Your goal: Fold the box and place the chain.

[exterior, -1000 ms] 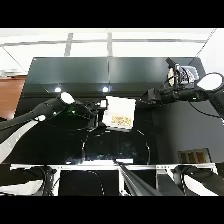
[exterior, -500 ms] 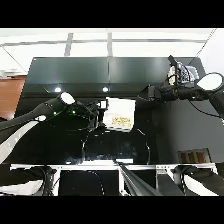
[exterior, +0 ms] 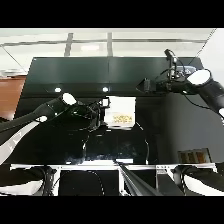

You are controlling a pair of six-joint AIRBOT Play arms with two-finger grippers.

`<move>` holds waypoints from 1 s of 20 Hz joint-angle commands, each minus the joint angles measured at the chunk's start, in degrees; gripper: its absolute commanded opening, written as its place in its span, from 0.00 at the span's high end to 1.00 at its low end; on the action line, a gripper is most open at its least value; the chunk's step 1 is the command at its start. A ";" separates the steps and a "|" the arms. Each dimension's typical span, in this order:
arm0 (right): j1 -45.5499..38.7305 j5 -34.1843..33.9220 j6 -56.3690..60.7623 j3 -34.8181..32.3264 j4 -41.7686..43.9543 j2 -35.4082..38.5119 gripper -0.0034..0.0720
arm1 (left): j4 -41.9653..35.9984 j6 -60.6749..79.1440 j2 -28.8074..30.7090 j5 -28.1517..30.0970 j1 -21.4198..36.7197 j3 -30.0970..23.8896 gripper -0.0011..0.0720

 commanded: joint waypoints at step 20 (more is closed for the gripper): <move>12.66 14.97 -48.41 -3.82 -5.25 -0.17 0.01 | 0.13 -0.52 -0.04 2.56 -1.31 -0.02 0.45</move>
